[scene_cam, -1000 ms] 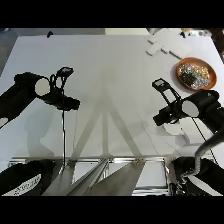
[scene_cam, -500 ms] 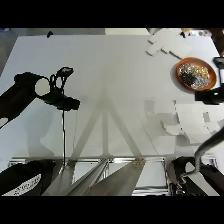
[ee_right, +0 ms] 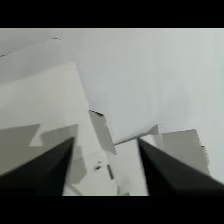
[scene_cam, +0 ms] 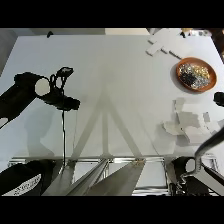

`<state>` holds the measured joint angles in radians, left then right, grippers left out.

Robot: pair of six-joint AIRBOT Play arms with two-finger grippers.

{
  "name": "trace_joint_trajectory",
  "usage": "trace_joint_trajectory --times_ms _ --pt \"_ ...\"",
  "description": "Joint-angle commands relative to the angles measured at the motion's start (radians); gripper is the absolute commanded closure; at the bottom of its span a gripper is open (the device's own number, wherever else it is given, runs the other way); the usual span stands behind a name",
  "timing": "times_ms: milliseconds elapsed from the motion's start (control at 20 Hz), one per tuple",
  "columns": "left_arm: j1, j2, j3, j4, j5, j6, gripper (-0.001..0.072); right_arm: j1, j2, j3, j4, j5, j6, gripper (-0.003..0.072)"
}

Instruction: Fold the box and place the chain.

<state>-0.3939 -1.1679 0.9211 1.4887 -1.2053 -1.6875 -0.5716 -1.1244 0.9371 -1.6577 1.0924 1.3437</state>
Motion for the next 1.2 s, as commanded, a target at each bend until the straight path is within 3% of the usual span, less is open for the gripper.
trace_joint_trajectory --times_ms 0,150,500,700,800,1000,1150 --pt "-0.001 -0.001 0.000 0.000 0.000 0.000 0.0699 -0.106 -0.105 0.018 -0.008 -0.034 -0.017 0.0038" --pt "-0.001 0.000 0.000 0.000 0.000 0.000 0.0699 -0.192 -0.166 0.078 -0.006 -0.005 -0.035 0.0039" --pt "-0.001 0.000 0.000 0.000 0.000 0.000 0.0699 -0.346 -0.253 0.083 -0.004 0.046 -0.217 0.0092" --pt "-0.001 -0.001 0.000 0.000 0.000 0.000 0.0699 -0.357 -0.262 0.083 0.009 0.068 -0.282 0.0096" --pt "-0.001 0.000 0.000 0.000 0.000 0.000 0.0699 -0.357 -0.273 0.083 0.011 0.075 -0.295 0.0153" --pt "-0.001 0.000 0.000 0.000 0.000 0.000 0.0699 -0.354 -0.322 0.083 0.047 0.113 -0.329 0.0178" --pt "-0.001 -0.001 0.000 0.000 0.000 0.000 0.0699 -0.354 -0.328 0.083 0.077 0.109 -0.358 0.0357"
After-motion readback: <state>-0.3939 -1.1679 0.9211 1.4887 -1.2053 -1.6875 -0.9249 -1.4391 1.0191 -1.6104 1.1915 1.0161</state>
